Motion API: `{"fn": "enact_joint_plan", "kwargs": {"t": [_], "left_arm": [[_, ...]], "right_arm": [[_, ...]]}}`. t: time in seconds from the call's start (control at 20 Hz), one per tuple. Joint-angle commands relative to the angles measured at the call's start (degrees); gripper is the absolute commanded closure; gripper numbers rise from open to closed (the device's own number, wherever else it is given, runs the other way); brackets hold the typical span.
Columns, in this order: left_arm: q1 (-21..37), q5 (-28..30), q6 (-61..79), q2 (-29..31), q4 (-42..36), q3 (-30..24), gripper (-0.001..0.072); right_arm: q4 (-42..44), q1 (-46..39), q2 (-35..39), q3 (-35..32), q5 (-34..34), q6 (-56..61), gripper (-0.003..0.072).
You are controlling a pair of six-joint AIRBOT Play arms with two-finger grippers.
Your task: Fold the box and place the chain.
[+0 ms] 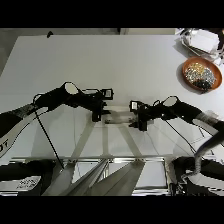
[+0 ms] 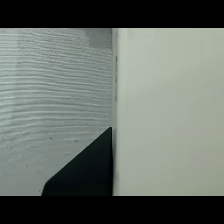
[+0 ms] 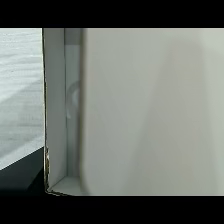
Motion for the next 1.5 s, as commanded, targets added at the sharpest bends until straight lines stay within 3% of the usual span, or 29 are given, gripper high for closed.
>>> {"fn": "enact_joint_plan", "kwargs": {"t": [0.0, 1.0, 1.05, 1.1, 1.15, 1.2, 1.45], "left_arm": [[0.0, 0.1, 0.0, 0.0, 0.0, 0.0, 0.0696], [0.0, -0.3, 0.0, 0.0, 0.0, 0.0, 0.0695], [0.0, -0.2, 0.0, 0.0, 0.0, 0.0, 0.066], [0.0, -0.2, 0.0, 0.1, 0.0, 0.0, 0.0486], [0.0, -0.1, 0.0, 0.1, 0.0, 0.0, 0.0246], [0.0, 0.4, 0.0, 0.1, 0.0, 0.0, 0.0146], [1.6, 0.2, -0.2, 2.3, 0.1, 0.0, 0.0109]], "right_arm": [[0.0, 0.1, 0.0, 0.0, 0.5, 0.0, 0.0284], [0.0, 0.1, 0.0, 0.0, 0.5, 0.0, 0.0284], [0.0, 0.1, 0.0, 0.0, 0.5, 0.0, 0.0284], [0.0, 0.1, 0.0, 0.0, 0.5, 0.0, 0.0284], [0.0, 0.1, 0.0, 0.0, 0.5, 0.0, 0.0284], [0.0, 0.1, 0.0, 0.0, 0.5, 0.0, 0.0284], [0.0, 0.1, 0.0, 0.0, 0.5, 0.0, 0.0284]]}}
